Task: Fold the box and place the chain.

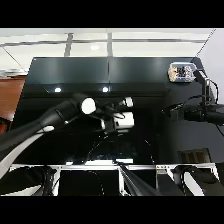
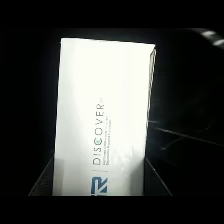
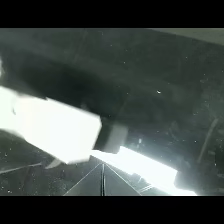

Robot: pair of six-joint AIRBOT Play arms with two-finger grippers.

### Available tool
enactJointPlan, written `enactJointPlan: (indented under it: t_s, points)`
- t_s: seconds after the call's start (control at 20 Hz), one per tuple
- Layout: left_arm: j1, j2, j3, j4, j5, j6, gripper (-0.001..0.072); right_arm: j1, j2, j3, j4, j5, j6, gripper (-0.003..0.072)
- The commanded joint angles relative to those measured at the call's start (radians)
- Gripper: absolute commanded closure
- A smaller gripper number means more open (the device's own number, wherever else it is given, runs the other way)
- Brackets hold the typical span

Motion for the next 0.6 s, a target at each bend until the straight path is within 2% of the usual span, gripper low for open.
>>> enactJointPlan:
  t_s: [0.0, 0.15, 0.25, 0.4, 0.55]
  points:
    - [0.145, 0.025, 0.083, 0.327, -0.071, -0.28, 0.0419, -0.001, 0.0, 0.0, -0.013, -0.013, 0.001, 0.0671]
    - [0.411, 0.02, 0.137, 0.473, -0.062, -0.402, 0.0416, -0.001, 0.0, 0.0, -0.013, -0.049, 0.001, 0.0671]
    - [0.623, -0.014, 0.197, 0.477, -0.034, -0.519, 0.0416, -0.001, 0.0, -0.001, -0.012, -0.091, 0.001, 0.0671]
    - [0.88, -0.144, 0.352, 0.426, -0.054, -0.624, 0.0416, -0.001, 0.0, 0.0, 0.006, -0.166, 0.001, 0.0671]
    - [1.015, -0.33, 0.558, 0.393, -0.098, -0.624, 0.0415, -0.001, 0.0, 0.0, 0.009, -0.209, 0.001, 0.0671]
